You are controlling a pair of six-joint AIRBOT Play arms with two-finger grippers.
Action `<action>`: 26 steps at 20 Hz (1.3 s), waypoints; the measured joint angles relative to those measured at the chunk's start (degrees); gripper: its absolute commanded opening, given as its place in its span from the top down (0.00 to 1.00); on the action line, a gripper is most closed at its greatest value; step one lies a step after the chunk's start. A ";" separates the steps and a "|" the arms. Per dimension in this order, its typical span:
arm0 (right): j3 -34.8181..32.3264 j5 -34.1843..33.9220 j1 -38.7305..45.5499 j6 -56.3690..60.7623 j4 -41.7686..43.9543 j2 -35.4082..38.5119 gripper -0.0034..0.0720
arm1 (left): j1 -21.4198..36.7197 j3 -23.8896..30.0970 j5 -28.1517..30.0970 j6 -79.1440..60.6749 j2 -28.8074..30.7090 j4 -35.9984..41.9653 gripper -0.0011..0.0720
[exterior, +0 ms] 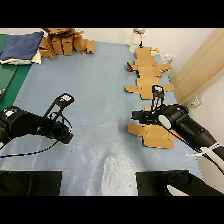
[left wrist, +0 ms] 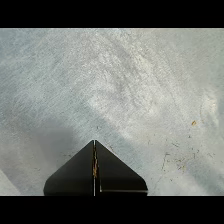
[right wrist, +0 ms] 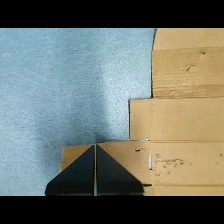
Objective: Fold the box.
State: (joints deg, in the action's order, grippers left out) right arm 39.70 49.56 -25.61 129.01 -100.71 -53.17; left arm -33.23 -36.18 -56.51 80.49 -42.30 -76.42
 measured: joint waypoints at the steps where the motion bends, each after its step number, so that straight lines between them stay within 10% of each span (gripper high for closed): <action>1: 0.00 0.00 0.00 0.00 0.00 0.02 0.95 | 0.00 0.00 0.02 0.00 0.00 0.00 0.97; 26: 4.04 4.52 9.62 -7.96 -3.21 -0.07 0.91 | 0.00 0.00 14.56 0.52 -0.11 9.90 0.97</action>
State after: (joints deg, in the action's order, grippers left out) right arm 43.75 54.08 -15.99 121.05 -103.92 -53.23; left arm -33.23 -36.18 -41.95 81.01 -42.41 -66.52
